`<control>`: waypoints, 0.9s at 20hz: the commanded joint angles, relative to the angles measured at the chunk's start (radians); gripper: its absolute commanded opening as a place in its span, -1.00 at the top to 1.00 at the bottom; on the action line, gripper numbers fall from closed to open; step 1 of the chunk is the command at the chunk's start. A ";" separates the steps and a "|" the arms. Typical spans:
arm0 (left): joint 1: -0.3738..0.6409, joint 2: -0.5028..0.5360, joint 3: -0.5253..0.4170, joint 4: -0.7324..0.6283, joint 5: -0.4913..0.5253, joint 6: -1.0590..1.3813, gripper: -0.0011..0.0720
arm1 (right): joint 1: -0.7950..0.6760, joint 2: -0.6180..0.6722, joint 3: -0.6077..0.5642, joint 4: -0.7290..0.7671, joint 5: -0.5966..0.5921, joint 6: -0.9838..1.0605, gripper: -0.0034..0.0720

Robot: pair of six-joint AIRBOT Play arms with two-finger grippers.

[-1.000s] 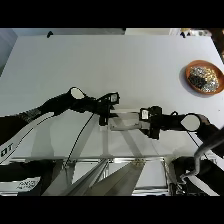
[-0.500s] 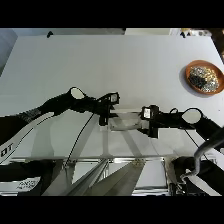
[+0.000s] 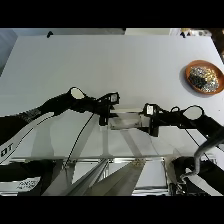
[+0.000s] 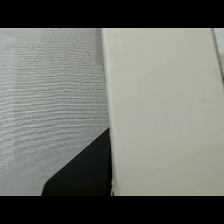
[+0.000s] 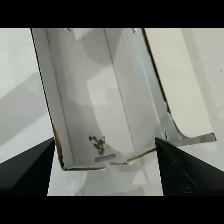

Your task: Fold the box and place the chain.

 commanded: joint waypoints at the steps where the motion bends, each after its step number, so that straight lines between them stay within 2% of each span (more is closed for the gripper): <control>1: 0.000 0.000 0.000 0.000 0.000 0.000 0.94 | -0.004 -0.030 0.001 0.022 0.003 -0.047 -0.95; 6: 0.000 0.000 0.000 0.000 0.000 0.000 0.94 | -0.004 -0.051 0.001 -0.005 0.004 -0.051 -0.95; 9: 0.000 0.000 0.000 0.000 0.000 0.000 0.94 | -0.004 -0.003 0.000 -0.074 0.026 -0.026 -0.93; 14: 0.000 0.000 0.000 0.000 0.000 0.000 0.94 | -0.004 0.043 0.000 -0.082 0.024 0.095 -0.92; 18: 0.000 0.000 0.000 0.000 0.000 0.000 0.94 | -0.004 0.080 0.000 -0.084 0.020 0.111 -0.91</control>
